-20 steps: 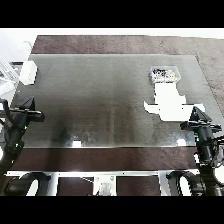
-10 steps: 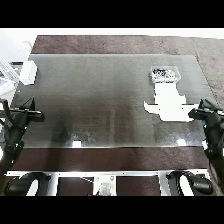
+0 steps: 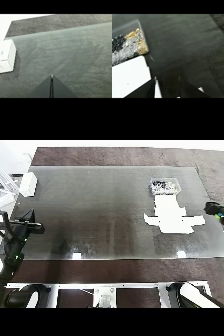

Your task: Fold the box and place the chain.

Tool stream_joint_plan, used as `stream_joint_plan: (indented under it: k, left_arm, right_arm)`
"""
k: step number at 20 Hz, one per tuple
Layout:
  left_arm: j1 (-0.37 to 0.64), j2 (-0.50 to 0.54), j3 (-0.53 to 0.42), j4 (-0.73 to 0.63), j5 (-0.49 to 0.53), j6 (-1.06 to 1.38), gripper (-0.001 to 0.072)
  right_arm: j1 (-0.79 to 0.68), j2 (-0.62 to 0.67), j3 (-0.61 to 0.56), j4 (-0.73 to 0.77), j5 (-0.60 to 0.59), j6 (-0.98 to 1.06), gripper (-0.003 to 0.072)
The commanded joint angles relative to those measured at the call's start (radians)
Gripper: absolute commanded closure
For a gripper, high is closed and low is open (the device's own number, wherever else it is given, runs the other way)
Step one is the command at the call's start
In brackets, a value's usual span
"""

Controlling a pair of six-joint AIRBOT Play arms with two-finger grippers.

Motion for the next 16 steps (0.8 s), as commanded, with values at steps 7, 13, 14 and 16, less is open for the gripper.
stream_joint_plan:
  k: [7,13,14,16]
  left_arm:
    - [0.000,0.001,0.000,0.000,0.000,0.000,0.0689]
    - [0.000,0.001,0.000,0.000,0.000,0.000,0.0688]
    - [0.000,0.001,0.000,0.000,0.000,0.000,0.0689]
    - [0.000,0.001,0.000,0.000,0.000,0.000,0.0688]
  right_arm:
    - [-0.173,-0.434,0.596,-0.616,0.680,0.366,0.0256]
    - [-0.172,-0.778,0.988,-0.677,1.102,0.438,0.0234]
    - [-0.172,-0.827,1.047,-0.677,1.158,0.441,0.0236]
    - [-0.172,-0.879,1.118,-0.677,1.183,0.445,0.0237]
